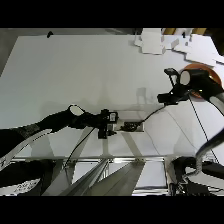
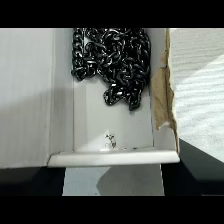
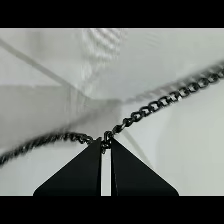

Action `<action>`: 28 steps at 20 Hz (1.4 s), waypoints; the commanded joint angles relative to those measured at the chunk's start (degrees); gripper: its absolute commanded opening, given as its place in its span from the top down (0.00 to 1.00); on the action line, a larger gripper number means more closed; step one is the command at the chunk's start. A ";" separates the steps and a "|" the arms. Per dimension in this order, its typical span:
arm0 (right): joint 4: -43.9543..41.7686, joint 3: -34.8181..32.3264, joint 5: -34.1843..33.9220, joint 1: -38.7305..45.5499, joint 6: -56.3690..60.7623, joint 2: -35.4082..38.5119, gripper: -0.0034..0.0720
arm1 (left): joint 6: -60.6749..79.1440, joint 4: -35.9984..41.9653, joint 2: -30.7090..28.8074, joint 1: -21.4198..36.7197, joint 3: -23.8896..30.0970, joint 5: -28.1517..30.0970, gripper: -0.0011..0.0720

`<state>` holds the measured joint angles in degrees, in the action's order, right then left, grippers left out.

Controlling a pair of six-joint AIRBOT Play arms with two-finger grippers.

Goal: Fold the box and place the chain.

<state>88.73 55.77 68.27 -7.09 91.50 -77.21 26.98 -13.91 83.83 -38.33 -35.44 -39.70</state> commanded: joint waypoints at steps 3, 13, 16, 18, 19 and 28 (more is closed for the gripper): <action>-7.06 -0.02 12.13 0.00 -5.66 17.97 0.94 | 0.02 0.00 -0.04 0.02 0.02 0.02 0.52; -32.13 -0.15 14.71 0.00 -9.60 43.10 0.93 | 0.02 0.00 -0.04 0.02 0.00 0.02 0.52; -39.98 -0.20 13.27 0.00 -11.41 43.74 0.93 | 0.02 0.00 -0.04 0.02 0.00 0.02 0.52; -42.25 -0.81 10.25 0.00 -12.11 43.74 0.93 | 0.02 0.00 -0.04 0.02 0.00 0.02 0.52; -42.27 -1.66 8.52 0.00 -12.11 43.74 0.93 | 0.02 0.00 -0.04 0.02 0.02 0.04 0.52; -36.37 -14.71 -7.15 -15.52 -16.70 38.10 0.93 | 0.02 0.00 -0.04 0.02 0.00 0.02 0.52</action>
<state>48.64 43.92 67.37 -16.16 76.29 -36.07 26.98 -13.91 83.83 -38.33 -35.44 -39.68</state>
